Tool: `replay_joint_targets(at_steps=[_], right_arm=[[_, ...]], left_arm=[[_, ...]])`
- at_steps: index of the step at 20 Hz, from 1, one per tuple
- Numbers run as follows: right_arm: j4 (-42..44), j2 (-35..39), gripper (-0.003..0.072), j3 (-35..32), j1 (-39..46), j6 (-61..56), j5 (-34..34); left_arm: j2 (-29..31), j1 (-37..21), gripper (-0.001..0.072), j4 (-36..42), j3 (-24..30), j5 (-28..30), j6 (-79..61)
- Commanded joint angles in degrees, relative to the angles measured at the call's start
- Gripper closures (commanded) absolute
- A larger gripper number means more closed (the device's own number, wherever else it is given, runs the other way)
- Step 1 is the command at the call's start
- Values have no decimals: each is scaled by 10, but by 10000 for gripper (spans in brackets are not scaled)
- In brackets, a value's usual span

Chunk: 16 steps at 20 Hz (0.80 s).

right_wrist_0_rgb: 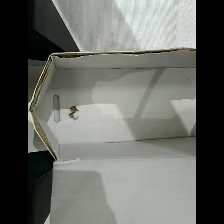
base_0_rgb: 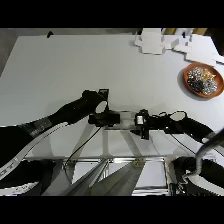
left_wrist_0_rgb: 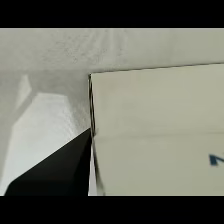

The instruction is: Fold the box and place the chain.

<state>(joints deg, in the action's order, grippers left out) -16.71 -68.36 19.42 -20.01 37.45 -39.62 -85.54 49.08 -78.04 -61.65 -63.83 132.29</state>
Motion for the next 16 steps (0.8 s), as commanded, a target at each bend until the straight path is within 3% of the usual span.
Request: replay_joint_targets(at_steps=[1, 8, 16], right_arm=[[0, 0, 306, 0, 0, -1, -1], [0, 0, 306, 0, 0, -1, -1], [0, 0, 306, 0, 0, -1, -1]], left_arm=[[29, -10, 418, -4, 0, -4, -19], [108, -13, 418, 13, 0, -53, -134], [260, -32, 417, 6, 7, -125, -312]])
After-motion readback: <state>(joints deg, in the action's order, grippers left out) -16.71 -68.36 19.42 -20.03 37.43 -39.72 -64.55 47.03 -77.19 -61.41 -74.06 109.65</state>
